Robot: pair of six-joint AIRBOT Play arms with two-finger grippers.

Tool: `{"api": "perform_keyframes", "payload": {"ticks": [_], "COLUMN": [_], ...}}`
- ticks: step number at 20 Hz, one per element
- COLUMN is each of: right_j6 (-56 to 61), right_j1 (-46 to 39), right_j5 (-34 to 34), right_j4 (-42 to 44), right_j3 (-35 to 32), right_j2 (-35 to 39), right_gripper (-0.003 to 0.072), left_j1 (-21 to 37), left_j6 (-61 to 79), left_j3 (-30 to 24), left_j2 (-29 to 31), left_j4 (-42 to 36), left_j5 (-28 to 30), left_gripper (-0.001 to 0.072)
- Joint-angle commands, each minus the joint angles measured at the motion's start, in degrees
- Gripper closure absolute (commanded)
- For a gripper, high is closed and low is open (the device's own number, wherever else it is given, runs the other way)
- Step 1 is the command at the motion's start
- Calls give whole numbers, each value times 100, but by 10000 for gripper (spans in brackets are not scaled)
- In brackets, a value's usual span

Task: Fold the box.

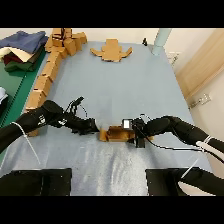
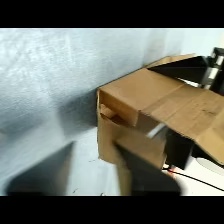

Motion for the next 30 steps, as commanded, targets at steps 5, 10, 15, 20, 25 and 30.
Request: {"api": "perform_keyframes", "payload": {"ticks": [5,10,15,20,25,30], "right_j6": [0,0,0,0,0,0], "right_j1": [2,2,2,2,2,2], "right_j5": [2,2,-2,-2,-2,-2], "right_j4": [2,2,2,2,2,2], "right_j3": [4,4,4,4,4,4], "right_j2": [4,4,4,4,4,4], "right_gripper": [154,154,154,154,154,154], "left_j1": [85,-297,-376,-592,-1401,-1528], "left_j6": [481,675,750,822,422,120], "left_j3": [9,9,11,11,11,101], "left_j2": [0,-2,0,2,4,4], "left_j4": [-374,-374,-503,-713,-70,-63], "left_j5": [-153,-17,212,282,1130,1443], "left_gripper": [292,292,291,290,290,291]}}
